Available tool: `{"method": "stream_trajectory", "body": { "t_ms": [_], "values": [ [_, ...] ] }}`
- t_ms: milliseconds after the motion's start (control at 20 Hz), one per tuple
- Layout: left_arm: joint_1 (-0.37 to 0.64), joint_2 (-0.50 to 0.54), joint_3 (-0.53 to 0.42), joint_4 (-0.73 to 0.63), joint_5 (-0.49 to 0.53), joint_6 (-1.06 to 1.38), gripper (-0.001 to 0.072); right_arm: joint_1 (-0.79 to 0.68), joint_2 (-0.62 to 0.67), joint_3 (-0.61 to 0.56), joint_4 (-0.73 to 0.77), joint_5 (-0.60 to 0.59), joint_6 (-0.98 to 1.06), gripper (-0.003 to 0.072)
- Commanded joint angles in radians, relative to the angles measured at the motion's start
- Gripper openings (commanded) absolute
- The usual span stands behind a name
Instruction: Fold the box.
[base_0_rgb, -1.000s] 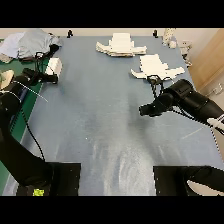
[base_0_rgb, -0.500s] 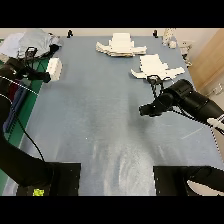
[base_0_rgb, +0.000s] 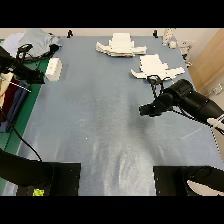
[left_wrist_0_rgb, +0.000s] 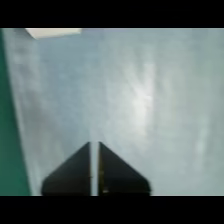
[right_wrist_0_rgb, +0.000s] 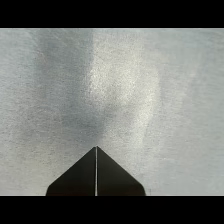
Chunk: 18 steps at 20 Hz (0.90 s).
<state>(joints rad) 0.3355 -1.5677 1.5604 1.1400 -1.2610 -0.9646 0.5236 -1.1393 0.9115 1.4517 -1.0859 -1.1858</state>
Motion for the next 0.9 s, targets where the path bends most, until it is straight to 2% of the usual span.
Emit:
{"method": "stream_trajectory", "body": {
  "t_ms": [0, 150, 500, 650, 850],
  "values": [
    [-0.012, 0.038, -0.005, -0.201, -0.219, -0.050, 0.0009, 0.000, 0.000, 0.001, 0.000, 0.000, 0.000, 0.0007],
    [-0.108, 0.160, -0.116, -0.199, -0.183, -0.074, 0.0006, 0.000, 0.000, 0.001, 0.000, 0.000, 0.000, 0.0007],
    [-0.467, 0.564, -0.582, -0.175, 0.027, -0.191, 0.0011, 0.000, 0.000, 0.001, 0.000, 0.000, 0.000, 0.0007],
    [-0.587, 0.639, -0.723, -0.174, 0.085, -0.214, 0.0012, 0.000, 0.000, 0.001, 0.000, 0.000, 0.000, 0.0007],
    [-0.654, 0.642, -0.768, -0.175, 0.081, -0.213, 0.0012, 0.000, 0.000, 0.001, 0.000, 0.000, 0.000, 0.0007]
  ]
}}
